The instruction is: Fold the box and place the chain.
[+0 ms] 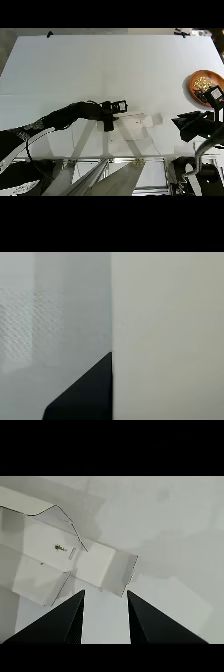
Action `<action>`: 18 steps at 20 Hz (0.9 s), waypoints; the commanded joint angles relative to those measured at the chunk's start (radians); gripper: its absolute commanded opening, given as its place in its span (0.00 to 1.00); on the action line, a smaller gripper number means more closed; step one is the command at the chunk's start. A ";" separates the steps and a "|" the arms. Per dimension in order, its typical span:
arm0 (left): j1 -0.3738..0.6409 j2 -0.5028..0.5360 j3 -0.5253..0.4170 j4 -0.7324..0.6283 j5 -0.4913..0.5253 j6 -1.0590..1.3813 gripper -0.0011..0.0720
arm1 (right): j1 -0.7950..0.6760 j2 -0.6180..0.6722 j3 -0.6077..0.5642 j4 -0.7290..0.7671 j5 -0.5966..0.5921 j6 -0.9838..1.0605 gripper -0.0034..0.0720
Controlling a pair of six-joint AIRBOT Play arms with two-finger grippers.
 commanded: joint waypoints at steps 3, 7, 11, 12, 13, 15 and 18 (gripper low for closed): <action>0.027 0.000 0.003 0.019 0.078 -0.001 0.02 | 0.000 0.001 0.001 0.000 -0.001 -0.001 0.44; 0.024 0.000 0.040 0.077 0.114 0.000 0.02 | 0.000 0.001 0.001 0.000 -0.003 -0.001 0.44; 0.024 0.000 0.068 0.183 0.125 0.000 0.02 | 0.000 0.001 0.001 0.000 -0.003 -0.001 0.44; 0.023 0.000 0.068 0.204 0.122 0.000 0.02 | 0.000 0.001 0.001 0.000 -0.003 -0.001 0.44; 0.024 0.000 0.068 0.222 0.121 0.000 0.02 | 0.000 0.001 0.001 0.000 -0.003 -0.001 0.44; 0.023 -0.001 0.068 0.223 0.122 0.000 0.02 | 0.000 0.001 0.001 0.000 -0.003 -0.001 0.44; 0.023 -0.010 0.068 0.209 0.112 0.000 0.02 | 0.000 0.001 0.001 0.000 -0.003 -0.001 0.44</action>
